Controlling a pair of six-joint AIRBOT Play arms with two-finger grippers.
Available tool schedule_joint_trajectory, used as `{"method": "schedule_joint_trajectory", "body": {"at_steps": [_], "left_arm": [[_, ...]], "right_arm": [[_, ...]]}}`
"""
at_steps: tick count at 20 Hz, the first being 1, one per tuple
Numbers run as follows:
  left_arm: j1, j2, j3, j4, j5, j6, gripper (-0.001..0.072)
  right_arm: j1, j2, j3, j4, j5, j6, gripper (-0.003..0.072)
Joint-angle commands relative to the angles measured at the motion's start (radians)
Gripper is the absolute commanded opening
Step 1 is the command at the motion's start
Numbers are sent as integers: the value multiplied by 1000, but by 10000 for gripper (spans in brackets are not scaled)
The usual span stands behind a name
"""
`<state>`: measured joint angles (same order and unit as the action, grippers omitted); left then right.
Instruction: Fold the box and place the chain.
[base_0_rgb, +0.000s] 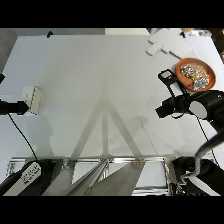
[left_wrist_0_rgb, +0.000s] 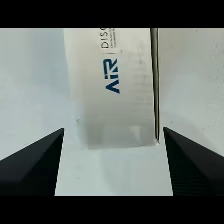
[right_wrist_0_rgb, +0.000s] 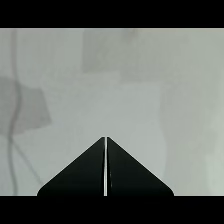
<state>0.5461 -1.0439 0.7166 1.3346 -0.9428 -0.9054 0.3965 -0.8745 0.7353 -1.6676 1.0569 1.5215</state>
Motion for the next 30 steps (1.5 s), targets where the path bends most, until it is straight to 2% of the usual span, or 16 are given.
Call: {"method": "schedule_joint_trajectory", "body": {"at_steps": [1,3,5,6,9,11,12,13,14,15,18,30], "left_arm": [[1,94,0,-3,29,-5,627],[0,164,0,-64,34,0,305],[-16,221,0,-97,31,11,47],[-37,248,0,-97,24,12,5],[-103,298,0,-96,-13,12,7],[-133,306,0,-96,-37,11,33],[-140,304,0,-96,-41,11,180],[-141,303,0,-95,-40,11,423],[-141,300,0,-84,-35,11,608],[-141,294,0,-60,-33,4,656],[-141,268,0,11,-43,-57,661],[-141,262,0,24,-109,-90,639]], "right_arm": [[0,1,1,1,-6,0,13],[0,1,1,2,-6,0,13],[0,1,1,9,-6,0,13],[0,1,1,16,-6,0,13],[0,1,1,28,-7,0,13],[0,1,1,27,-6,0,13],[0,1,1,27,-6,0,13],[0,1,1,27,-5,0,13],[0,1,1,27,-5,0,13],[0,1,1,28,-5,0,13],[0,1,1,31,-2,0,13],[0,1,1,79,-5,0,13]]}}
